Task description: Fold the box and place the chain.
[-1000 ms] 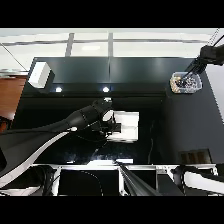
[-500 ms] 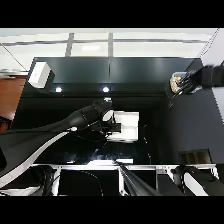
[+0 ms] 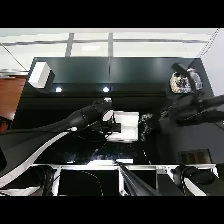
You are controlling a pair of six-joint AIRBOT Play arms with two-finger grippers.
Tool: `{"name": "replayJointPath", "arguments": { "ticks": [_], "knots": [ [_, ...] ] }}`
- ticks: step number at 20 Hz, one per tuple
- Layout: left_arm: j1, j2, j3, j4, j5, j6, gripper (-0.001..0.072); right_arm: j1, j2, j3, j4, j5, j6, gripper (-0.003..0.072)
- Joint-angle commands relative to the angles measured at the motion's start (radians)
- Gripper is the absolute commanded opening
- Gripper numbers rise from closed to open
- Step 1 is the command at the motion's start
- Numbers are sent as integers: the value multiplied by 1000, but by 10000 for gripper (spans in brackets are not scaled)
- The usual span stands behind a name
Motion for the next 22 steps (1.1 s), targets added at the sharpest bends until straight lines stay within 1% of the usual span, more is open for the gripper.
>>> {"name": "replayJointPath", "arguments": {
  "ticks": [1,4,5,10,16,18,20,22],
  "knots": [
    [0,1,1,0,2,0,27,113,-5,-92,25,-192,23,10],
    [0,1,1,0,2,0,27,119,-10,-173,16,-306,27,10],
    [0,1,1,0,2,0,27,119,-10,-194,0,-325,29,10],
    [0,1,1,-1,2,0,27,122,-24,-276,0,-351,58,11],
    [0,1,1,0,2,0,26,122,-99,-277,26,-385,60,16],
    [0,1,1,0,2,0,27,122,-106,-277,25,-390,68,212],
    [0,1,1,-2,2,0,27,109,-105,-274,-2,-359,73,213],
    [0,1,1,-4,2,0,27,54,-100,-245,-60,-278,78,213]
  ]
}}
